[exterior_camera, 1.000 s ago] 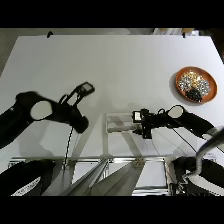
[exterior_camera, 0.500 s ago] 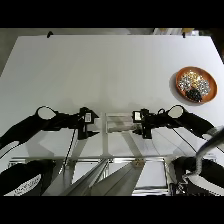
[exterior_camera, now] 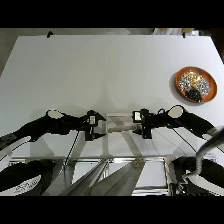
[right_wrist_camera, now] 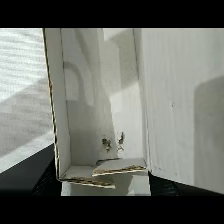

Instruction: Fold the box and place the chain.

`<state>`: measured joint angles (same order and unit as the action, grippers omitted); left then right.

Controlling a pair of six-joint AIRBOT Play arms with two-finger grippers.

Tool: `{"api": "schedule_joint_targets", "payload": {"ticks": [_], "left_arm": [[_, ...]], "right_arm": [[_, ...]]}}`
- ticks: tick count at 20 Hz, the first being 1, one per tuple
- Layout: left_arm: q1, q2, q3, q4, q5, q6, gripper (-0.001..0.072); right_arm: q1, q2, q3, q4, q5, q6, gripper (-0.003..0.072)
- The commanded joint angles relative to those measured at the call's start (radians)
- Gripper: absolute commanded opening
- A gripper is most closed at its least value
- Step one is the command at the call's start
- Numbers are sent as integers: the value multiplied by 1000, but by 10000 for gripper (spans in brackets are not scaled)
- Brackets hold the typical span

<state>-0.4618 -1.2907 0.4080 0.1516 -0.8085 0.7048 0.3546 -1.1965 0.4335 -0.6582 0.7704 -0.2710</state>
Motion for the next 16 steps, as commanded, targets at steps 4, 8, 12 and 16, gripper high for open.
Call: {"api": "schedule_joint_targets", "payload": {"ticks": [4,8,12,16], "left_arm": [[-11,-11,0,-14,-20,13,703],[-32,-37,14,-63,-13,10,701],[-42,-42,14,-134,-14,36,693],[-47,-42,14,-144,-3,35,519]], "right_arm": [[-1,1,1,0,0,0,405],[0,1,1,0,0,0,405],[0,1,1,0,0,0,404],[0,1,1,0,0,0,405]]}}
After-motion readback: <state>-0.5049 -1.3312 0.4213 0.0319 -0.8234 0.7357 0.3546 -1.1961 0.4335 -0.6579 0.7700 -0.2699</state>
